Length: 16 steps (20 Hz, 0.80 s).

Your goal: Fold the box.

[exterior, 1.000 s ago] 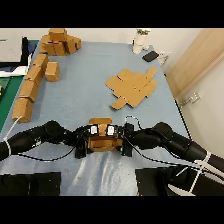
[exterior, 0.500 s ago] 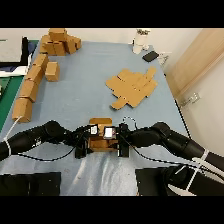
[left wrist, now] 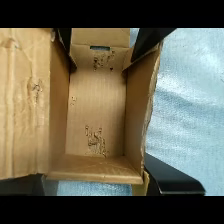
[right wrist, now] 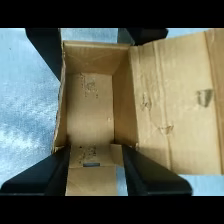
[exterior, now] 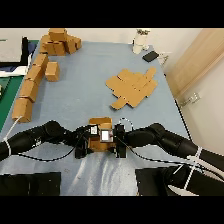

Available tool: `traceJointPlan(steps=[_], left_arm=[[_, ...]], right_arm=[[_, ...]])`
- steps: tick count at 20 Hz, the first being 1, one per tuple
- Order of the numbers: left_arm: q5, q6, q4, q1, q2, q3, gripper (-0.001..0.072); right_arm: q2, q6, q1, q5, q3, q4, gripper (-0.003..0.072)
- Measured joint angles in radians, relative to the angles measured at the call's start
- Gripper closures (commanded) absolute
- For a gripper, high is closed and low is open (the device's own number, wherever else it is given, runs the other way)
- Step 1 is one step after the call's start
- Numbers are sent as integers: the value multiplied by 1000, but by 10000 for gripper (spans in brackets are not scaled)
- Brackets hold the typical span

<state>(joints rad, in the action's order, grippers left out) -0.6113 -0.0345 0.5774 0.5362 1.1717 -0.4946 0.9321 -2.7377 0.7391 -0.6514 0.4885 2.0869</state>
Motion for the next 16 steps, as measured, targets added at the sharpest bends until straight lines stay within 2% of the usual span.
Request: traceJointPlan(steps=[3,4,7,8,12,14,16], left_arm=[[0,1,-2,0,0,0,320],[0,2,-2,0,0,0,321],[0,5,-5,0,0,0,321],[0,5,-5,0,0,0,321],[0,4,-5,0,0,0,321],[0,3,-3,0,0,0,321],[0,2,-3,0,0,0,320]], right_arm=[[-9,64,2,-15,0,-19,194],[-21,122,2,-30,2,-47,267],[-84,450,2,-145,24,-240,615],[-114,608,3,-194,39,-337,683],[-228,1131,-39,-503,74,-671,682],[-261,1291,-104,-610,61,-728,682],[-276,1383,-179,-632,23,-701,683]])
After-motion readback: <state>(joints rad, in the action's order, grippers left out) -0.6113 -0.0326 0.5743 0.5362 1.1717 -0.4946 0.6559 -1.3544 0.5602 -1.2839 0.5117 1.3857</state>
